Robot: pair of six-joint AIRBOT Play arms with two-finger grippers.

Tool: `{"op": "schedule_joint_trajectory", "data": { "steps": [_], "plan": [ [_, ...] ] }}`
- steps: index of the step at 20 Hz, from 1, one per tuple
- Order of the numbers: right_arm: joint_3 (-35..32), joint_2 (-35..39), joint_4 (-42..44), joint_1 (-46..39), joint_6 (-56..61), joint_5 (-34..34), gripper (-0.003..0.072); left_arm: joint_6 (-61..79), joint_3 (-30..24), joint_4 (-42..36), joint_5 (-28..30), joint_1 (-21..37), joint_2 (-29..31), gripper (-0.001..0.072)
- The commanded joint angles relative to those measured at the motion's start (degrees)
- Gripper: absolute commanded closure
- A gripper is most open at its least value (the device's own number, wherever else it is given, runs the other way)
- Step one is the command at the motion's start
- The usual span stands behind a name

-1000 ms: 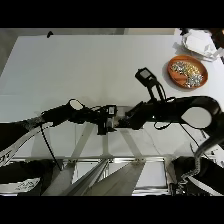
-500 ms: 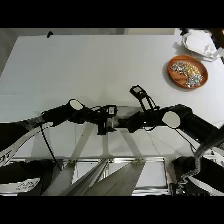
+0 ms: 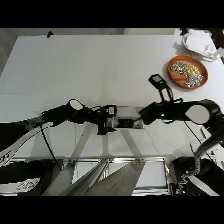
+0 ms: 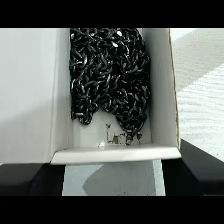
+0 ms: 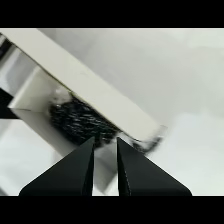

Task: Fold the box and place the chain.

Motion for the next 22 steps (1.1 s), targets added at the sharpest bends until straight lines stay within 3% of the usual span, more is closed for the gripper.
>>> {"op": "schedule_joint_trajectory", "data": {
  "steps": [1,2,5,6,7,8,14,22],
  "plan": [
    [0.1,2.3,-0.7,-10.2,-25.4,6.5,0.0608,0.0,0.0,0.0,0.0,0.0,0.0,0.0339],
    [0.0,1.1,-0.7,-12.4,-35.3,7.6,0.0645,0.0,0.0,0.0,0.0,0.0,0.0,0.0339],
    [0.0,-4.2,0.6,-15.2,-55.0,8.1,0.0641,0.0,0.0,0.0,0.0,0.0,0.0,0.0339],
    [0.0,-6.6,0.9,-15.2,-58.5,7.9,0.0604,0.0,0.0,0.0,0.0,0.0,0.0,0.0339],
    [0.0,-9.3,2.5,-15.2,-61.9,7.5,0.0458,0.0,0.0,0.0,0.0,0.0,0.0,0.0339],
    [0.0,-11.8,4.4,-15.2,-65.0,7.0,0.0389,0.0,0.0,0.0,0.0,0.0,0.0,0.0339],
    [-0.3,-21.5,9.5,-11.7,-79.5,3.8,0.0392,0.0,0.0,0.0,0.0,0.0,0.0,0.0339],
    [-0.6,-22.1,12.9,-11.0,-80.0,1.2,0.0431,0.0,0.0,0.0,0.0,0.0,0.0,0.0339]
  ]
}}
